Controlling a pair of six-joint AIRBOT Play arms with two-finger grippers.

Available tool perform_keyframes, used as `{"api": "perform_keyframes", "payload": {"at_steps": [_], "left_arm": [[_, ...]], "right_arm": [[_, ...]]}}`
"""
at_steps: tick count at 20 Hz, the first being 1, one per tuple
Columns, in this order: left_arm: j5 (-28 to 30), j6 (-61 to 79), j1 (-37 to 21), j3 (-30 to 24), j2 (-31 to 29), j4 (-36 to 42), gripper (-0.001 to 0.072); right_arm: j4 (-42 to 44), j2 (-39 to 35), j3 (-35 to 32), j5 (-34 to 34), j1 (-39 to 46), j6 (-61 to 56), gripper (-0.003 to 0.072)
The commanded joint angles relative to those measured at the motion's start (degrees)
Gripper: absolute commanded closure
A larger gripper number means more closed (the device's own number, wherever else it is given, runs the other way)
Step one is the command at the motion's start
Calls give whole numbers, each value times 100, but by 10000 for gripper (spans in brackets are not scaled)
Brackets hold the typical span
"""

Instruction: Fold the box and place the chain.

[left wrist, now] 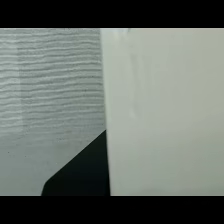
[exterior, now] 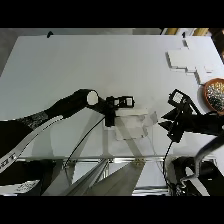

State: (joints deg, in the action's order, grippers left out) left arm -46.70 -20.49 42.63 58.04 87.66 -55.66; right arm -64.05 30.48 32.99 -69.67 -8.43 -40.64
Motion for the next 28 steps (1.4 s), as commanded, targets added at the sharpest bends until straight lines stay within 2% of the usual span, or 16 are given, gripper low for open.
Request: {"api": "perform_keyframes", "payload": {"at_steps": [1,28], "left_arm": [[-48,13,2,0,7,-28,702],[-44,509,2,0,7,-28,702]], "right_arm": [[2,2,-2,2,-7,0,388],[2,2,-2,2,-7,0,388]]}}
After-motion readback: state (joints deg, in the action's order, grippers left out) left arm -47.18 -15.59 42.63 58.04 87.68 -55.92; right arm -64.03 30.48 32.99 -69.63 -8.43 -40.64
